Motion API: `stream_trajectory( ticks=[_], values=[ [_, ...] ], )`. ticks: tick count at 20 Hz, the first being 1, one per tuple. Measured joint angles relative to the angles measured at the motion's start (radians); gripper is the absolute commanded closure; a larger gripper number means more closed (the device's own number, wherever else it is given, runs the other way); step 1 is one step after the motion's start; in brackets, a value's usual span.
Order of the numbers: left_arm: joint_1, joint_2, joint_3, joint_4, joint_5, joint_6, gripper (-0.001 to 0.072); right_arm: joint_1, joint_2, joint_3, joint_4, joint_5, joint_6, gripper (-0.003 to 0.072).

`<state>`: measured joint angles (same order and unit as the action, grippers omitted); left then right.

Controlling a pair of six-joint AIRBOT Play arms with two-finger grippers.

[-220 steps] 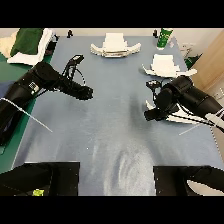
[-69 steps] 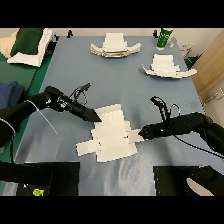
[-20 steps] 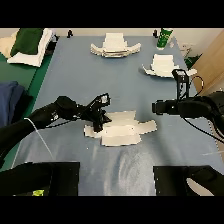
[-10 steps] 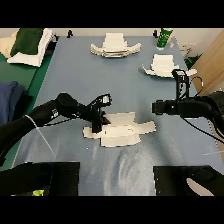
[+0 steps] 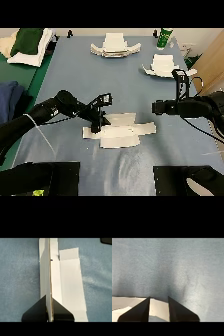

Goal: Fold the box.

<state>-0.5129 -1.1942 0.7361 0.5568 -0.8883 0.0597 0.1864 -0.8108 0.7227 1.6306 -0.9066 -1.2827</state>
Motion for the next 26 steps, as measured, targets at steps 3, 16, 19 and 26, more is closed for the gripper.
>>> stream_trajectory(
  ticks=[3, 16, 19, 26],
  values=[
    [0.000, -0.006, 0.003, -0.001, -0.010, 0.000, 0.0698, 0.000, 0.000, 0.000, 0.000, 0.000, 0.000, 0.0355],
    [-0.002, -0.033, 0.003, -0.013, -0.033, -0.051, 0.0696, 0.000, 0.000, 0.000, 0.008, 0.000, 0.000, 0.0355],
    [-0.005, -0.035, -0.001, -0.011, -0.050, -0.057, 0.0696, 0.000, 0.000, 0.000, 0.016, -0.001, 0.000, 0.0355],
    [-0.004, -0.045, -0.023, -0.019, -0.075, -0.061, 0.0696, 0.000, 0.000, 0.000, 0.038, -0.008, 0.000, 0.0405]
  ],
)
